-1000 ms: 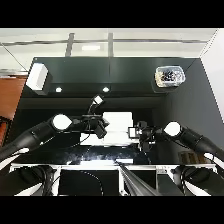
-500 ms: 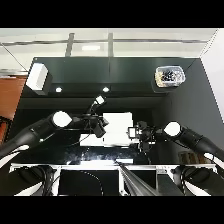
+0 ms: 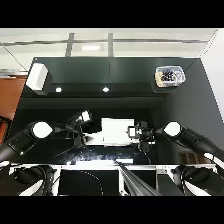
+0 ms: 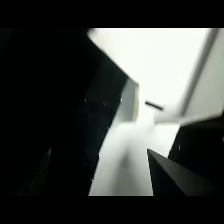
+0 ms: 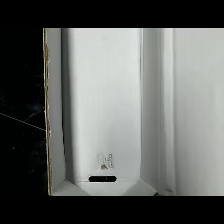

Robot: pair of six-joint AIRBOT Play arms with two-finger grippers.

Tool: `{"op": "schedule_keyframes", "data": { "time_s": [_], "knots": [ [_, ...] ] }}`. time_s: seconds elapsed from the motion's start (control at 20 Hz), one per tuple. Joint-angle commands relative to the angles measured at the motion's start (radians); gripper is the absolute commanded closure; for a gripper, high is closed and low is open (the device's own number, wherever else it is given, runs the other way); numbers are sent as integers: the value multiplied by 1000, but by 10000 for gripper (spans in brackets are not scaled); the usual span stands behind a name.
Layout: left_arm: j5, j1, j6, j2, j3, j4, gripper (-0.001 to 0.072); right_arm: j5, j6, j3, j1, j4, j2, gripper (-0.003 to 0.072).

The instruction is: Fold the box and place the chain.

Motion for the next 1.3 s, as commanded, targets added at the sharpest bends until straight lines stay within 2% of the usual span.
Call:
{"op": "schedule_keyframes", "data": {
  "time_s": [0.0,0.3,0.5,0.65,0.7,0.75,0.8,0.95,1.25],
  "knots": [
    [-17,-26,188,-23,-32,39,8,1,0,1,0,0,0,439],
    [-19,-38,314,-122,-14,-244,10,1,0,1,0,8,0,439],
    [-35,-43,357,-126,-13,-277,26,1,0,1,0,8,0,439],
    [-44,-89,356,-126,-12,-291,44,1,0,1,0,8,0,439],
    [-43,-104,355,-127,-11,-291,165,1,0,1,0,8,0,439],
    [-38,-112,355,-128,-11,-291,315,2,0,1,0,8,0,439],
    [-25,-113,355,-130,-10,-287,378,2,1,1,0,8,0,439],
    [24,-112,355,-132,-8,-286,378,2,12,1,0,8,0,439],
    [26,-112,349,-132,6,-210,377,2,12,1,0,8,0,439]
  ]
}}
